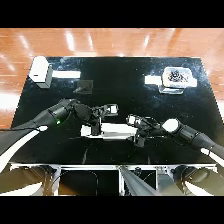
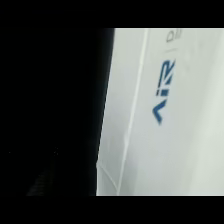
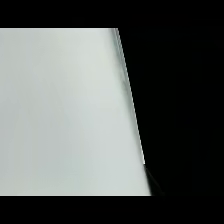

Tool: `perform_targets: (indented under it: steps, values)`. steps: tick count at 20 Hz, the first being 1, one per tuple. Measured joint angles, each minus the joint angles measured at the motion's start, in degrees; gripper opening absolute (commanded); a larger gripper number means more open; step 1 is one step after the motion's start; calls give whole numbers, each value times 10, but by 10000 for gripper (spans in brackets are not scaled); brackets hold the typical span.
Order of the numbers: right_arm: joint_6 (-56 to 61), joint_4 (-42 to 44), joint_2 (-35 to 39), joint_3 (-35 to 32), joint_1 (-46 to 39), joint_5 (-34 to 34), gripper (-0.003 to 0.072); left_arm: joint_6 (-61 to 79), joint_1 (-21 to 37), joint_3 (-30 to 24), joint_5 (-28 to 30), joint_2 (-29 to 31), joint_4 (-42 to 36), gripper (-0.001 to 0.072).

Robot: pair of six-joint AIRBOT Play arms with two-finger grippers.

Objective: Fold the box and place the chain.

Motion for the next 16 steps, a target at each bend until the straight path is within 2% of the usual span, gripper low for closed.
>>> perform_targets:
  steps: [4,12,13,14,15,16]
  values:
    - [1,0,0,0,0,-1,553,-48,0,19,18,9,31,624]
    - [1,0,0,0,0,-2,553,-186,8,29,83,73,187,623]
    - [1,0,0,0,0,-2,553,-204,13,29,92,84,201,602]
    - [1,0,0,0,0,-3,553,-224,19,29,106,94,211,543]
    - [1,0,0,0,0,-3,553,-247,27,29,121,103,216,392]
    - [1,0,0,0,0,-4,553,-269,35,29,141,108,220,74]
